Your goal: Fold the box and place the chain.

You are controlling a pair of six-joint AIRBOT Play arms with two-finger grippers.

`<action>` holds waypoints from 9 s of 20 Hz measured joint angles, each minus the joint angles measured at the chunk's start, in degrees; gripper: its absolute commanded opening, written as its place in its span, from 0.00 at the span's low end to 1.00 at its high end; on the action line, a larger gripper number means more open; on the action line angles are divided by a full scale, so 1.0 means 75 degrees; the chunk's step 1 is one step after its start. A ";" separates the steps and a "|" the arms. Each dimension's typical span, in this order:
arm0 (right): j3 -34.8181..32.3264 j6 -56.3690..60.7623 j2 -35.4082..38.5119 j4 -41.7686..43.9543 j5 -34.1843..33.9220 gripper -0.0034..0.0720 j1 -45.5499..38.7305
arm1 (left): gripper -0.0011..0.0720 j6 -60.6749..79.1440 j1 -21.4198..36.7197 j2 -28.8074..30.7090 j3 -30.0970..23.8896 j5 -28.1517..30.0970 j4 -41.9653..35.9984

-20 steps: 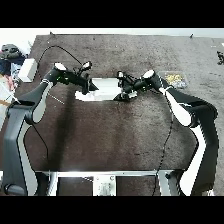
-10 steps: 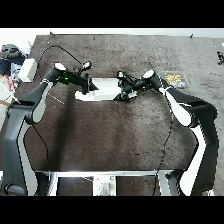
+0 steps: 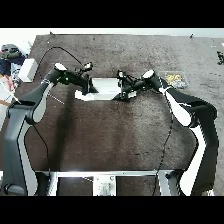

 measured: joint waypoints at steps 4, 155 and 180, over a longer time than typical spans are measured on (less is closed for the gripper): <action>0.0000 0.0000 0.0000 -0.0003 0.0012 0.67 0.0000 | 0.50 0.0015 0.0023 0.0009 0.0052 -0.0181 -0.0044; 0.0003 -0.0003 0.0000 -0.0020 0.0067 0.67 -0.0003 | 0.02 -0.7376 0.1684 0.3351 -0.4360 0.1754 0.1597; 0.0003 -0.0006 0.0000 -0.0020 0.0067 0.68 -0.0003 | 0.45 -0.6414 0.0921 0.2856 -0.4532 0.1702 -0.1402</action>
